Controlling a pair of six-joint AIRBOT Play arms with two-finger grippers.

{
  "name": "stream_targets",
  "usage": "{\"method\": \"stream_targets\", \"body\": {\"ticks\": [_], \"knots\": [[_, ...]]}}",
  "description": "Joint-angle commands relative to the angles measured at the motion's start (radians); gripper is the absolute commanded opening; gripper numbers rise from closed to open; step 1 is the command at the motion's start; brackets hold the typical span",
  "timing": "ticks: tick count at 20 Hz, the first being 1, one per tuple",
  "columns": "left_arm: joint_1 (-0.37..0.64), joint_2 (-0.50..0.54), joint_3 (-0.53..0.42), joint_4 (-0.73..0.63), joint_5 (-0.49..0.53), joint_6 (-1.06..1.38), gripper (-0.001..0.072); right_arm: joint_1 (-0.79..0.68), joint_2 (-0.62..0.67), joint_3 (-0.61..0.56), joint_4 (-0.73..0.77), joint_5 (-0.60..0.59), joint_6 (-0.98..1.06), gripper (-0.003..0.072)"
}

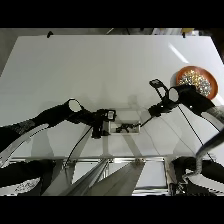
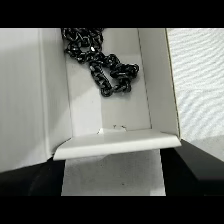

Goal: Fold the box and place the chain.

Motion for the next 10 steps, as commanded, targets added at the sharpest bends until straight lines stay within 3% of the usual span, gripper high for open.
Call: {"method": "stream_targets", "body": {"ticks": [1, 3, 6, 8, 9, 10], "knots": [[0.0, 0.001, 0.0, 0.0, 0.0, 0.0, 0.0315, 0.002, -0.017, -0.001, -0.011, 0.026, 0.026, 0.0275], [0.0, 0.001, 0.0, 0.0, 0.0, 0.0, 0.0315, 0.002, -0.031, -0.001, -0.01, 0.031, 0.026, 0.027], [0.0, 0.001, 0.0, 0.0, 0.0, 0.0, 0.0315, 0.002, -0.035, -0.001, -0.01, 0.055, 0.026, 0.0182], [0.0, 0.001, 0.0, 0.0, 0.0, 0.0, 0.0315, 0.002, -0.026, -0.001, -0.01, 0.077, 0.026, 0.0169], [0.0, 0.001, 0.0, 0.0, 0.0, 0.0, 0.0315, 0.002, -0.018, -0.001, -0.01, 0.087, 0.025, 0.0146], [0.0, 0.001, 0.0, 0.0, 0.0, 0.0, 0.0315, 0.002, -0.007, -0.001, -0.01, 0.093, 0.021, 0.0074]]}}
